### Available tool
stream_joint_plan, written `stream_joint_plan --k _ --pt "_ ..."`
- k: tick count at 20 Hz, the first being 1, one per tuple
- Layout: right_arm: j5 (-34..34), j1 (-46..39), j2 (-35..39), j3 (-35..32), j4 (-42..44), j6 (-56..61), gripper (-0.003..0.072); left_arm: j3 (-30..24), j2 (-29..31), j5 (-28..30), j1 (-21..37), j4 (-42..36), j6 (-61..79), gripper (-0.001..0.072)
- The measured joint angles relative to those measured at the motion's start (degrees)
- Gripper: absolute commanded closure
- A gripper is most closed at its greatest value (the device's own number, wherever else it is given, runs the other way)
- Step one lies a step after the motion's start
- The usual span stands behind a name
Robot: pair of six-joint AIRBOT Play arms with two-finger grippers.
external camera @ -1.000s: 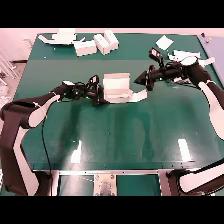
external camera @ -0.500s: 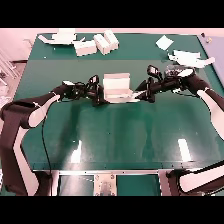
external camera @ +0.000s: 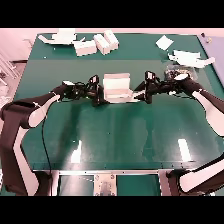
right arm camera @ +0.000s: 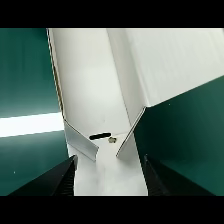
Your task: Fold the box and place the chain.
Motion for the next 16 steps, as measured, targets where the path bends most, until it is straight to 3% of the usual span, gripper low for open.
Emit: stream_joint_plan --k 1,3,5,16 --pt "-0.24 0.13 -0.22 0.00 0.59 -0.59 0.0316 0.00 0.00 0.00 0.00 0.00 0.00 0.0230" --pt "-0.20 0.42 -0.46 -0.02 1.46 -1.27 0.0334 0.00 0.00 0.00 0.00 0.00 0.00 0.0231" --pt "-0.09 0.81 -0.63 -0.04 1.68 -1.81 0.0413 0.00 0.00 0.00 0.00 0.02 0.00 0.0231" --pt "-0.52 4.00 -1.53 -0.07 3.98 -5.55 0.0422 0.00 0.02 -0.20 0.07 0.09 0.04 0.0230"
